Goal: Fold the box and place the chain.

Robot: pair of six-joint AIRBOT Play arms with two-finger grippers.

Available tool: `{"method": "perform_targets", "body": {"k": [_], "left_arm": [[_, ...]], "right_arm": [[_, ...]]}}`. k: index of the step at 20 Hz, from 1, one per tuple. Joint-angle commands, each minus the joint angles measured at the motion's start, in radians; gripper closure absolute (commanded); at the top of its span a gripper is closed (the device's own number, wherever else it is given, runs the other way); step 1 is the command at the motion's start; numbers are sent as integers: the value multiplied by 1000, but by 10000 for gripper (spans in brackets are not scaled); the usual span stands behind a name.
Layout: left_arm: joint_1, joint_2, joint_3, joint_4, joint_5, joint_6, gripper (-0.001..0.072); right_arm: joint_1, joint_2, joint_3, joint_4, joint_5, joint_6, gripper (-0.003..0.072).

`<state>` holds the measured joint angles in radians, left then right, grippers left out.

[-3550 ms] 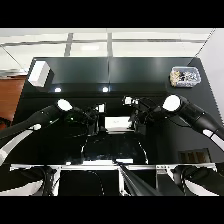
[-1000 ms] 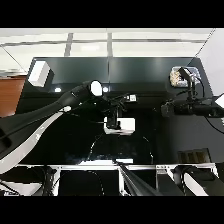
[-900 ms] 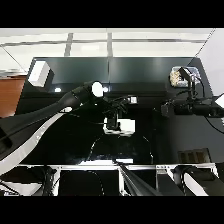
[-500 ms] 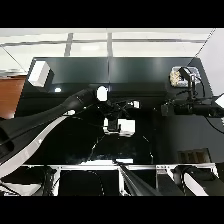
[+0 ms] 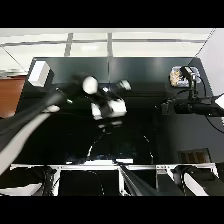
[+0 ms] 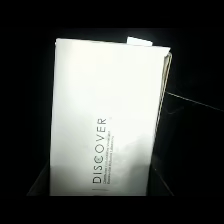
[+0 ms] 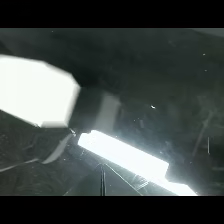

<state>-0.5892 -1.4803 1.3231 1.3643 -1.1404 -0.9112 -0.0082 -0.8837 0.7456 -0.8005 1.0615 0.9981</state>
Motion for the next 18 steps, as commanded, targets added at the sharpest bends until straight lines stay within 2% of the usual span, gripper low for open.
{"method": "perform_targets", "body": {"k": [1,4,6,8,10,12,14,18], "left_arm": [[261,136,2,189,-180,-299,352],[612,179,-20,208,-275,-493,352],[813,167,-62,149,-255,-519,352],[945,146,-96,114,-213,-505,351],[1013,128,-102,115,-142,-444,352],[1042,120,-101,115,-29,-412,351],[1042,98,-101,106,48,-352,351],[1028,9,-100,-11,141,-217,351]], "right_arm": [[0,1,1,-9,-12,1,677],[0,1,1,-9,-24,1,677],[0,1,1,-11,-48,1,679],[0,1,1,-5,-57,0,679],[0,1,1,-5,-56,0,679],[0,1,1,-5,-56,0,679],[0,1,1,-5,-56,0,679],[0,1,1,-5,-56,0,679]]}}
